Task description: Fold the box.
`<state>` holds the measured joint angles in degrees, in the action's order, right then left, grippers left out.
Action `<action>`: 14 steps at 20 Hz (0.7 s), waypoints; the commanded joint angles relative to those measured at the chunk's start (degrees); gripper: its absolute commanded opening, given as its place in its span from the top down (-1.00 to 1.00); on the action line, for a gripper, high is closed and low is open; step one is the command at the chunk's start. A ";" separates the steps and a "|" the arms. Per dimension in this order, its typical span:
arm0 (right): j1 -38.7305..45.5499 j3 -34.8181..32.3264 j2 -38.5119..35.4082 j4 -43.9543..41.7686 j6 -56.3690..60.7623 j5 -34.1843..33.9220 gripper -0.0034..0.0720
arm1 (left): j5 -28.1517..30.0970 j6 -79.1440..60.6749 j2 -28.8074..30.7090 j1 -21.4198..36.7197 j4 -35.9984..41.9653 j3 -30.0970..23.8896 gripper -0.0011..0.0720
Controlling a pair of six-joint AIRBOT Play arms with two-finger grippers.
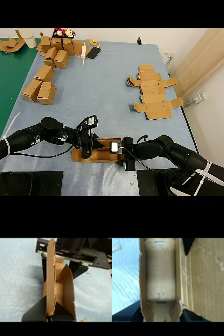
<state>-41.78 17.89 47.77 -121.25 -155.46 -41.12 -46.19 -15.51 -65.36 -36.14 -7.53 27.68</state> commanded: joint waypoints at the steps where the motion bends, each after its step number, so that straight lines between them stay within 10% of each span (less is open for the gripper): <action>1: -0.07 0.02 0.02 -0.04 0.04 0.11 -0.42 | -0.35 -0.04 0.04 0.04 0.09 0.11 0.93; 6: -0.07 0.02 0.02 -0.04 0.04 0.09 -0.42 | -0.55 0.15 0.00 0.04 0.24 0.11 0.93; 7: -0.07 0.02 0.02 -0.02 0.04 0.09 -0.42 | -0.46 0.17 0.00 0.07 0.22 0.11 0.61; 8: -0.07 0.02 0.02 -0.02 0.04 0.09 -0.42 | -0.31 1.01 0.00 0.07 0.28 0.11 -0.46; 9: -0.07 0.02 0.02 -0.04 0.04 0.11 -0.42 | 0.04 4.17 0.00 0.11 0.26 0.11 -0.87; 14: -0.07 0.02 0.02 -0.04 0.04 0.09 -0.42 | 2.64 15.91 2.43 1.57 -9.86 0.11 -0.86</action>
